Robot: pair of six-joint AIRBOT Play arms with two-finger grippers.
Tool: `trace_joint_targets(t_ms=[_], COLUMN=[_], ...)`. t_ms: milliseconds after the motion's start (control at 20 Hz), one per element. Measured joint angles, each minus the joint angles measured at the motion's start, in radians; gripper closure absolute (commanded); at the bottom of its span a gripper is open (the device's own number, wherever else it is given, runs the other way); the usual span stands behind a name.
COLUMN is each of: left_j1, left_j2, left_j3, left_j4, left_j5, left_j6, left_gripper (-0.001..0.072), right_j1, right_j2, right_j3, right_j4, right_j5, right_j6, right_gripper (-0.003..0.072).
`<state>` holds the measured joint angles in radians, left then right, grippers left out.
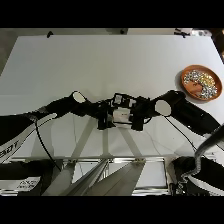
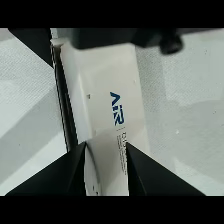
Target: Fold the box and place the chain.
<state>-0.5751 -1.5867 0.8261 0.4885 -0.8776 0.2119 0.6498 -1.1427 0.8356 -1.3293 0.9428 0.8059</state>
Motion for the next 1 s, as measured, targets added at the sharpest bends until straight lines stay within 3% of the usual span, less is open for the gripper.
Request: trace_joint_targets(t_ms=[450, 600, 1000], left_j1=[0.000, 0.000, 0.000], left_j2=[0.000, 0.000, 0.000], left_j3=[0.000, 0.000, 0.000], left_j4=[0.002, 0.002, 0.002], left_j5=[-0.001, -0.002, -0.006], left_j6=[0.003, 0.003, 0.002], left_gripper=[0.0371, 0.0371, 0.0371], right_j1=[0.040, 0.049, 0.026], right_j2=[0.000, 0.003, 0.107], right_j3=[-0.036, -0.040, -0.042], right_j4=[-0.008, -0.008, -0.008], right_j5=[-0.026, -0.026, -0.064], right_j6=[0.018, 0.029, 0.037], right_gripper=[0.0440, 0.0338, 0.0354])
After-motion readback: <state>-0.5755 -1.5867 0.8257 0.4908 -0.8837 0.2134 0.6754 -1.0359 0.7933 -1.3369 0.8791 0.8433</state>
